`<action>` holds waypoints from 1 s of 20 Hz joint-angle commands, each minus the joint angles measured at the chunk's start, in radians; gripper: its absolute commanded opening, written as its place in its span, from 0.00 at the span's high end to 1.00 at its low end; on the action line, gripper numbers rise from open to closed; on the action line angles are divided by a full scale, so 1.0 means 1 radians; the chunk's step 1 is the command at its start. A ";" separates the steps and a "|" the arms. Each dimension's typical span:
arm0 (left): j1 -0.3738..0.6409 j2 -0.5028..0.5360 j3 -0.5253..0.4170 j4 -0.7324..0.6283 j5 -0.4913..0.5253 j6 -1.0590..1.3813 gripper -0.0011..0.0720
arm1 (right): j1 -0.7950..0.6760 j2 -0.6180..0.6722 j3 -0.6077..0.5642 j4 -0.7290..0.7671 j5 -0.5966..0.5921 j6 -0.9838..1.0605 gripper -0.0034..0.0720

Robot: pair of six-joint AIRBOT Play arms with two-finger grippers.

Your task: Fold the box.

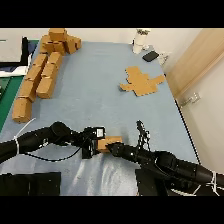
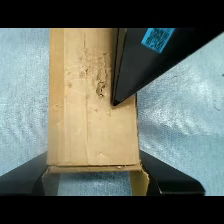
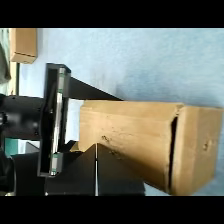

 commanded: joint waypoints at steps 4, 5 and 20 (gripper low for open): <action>0.000 0.000 0.001 0.000 -0.001 0.000 0.45 | 0.002 -0.043 0.000 -0.024 -0.003 0.003 0.95; 0.000 0.000 0.001 0.000 -0.001 0.000 0.45 | 0.002 -0.043 0.000 -0.030 -0.003 0.003 0.95; 0.000 0.000 0.001 0.000 -0.001 0.000 0.45 | -0.018 0.138 0.436 -0.777 -1.351 0.078 0.95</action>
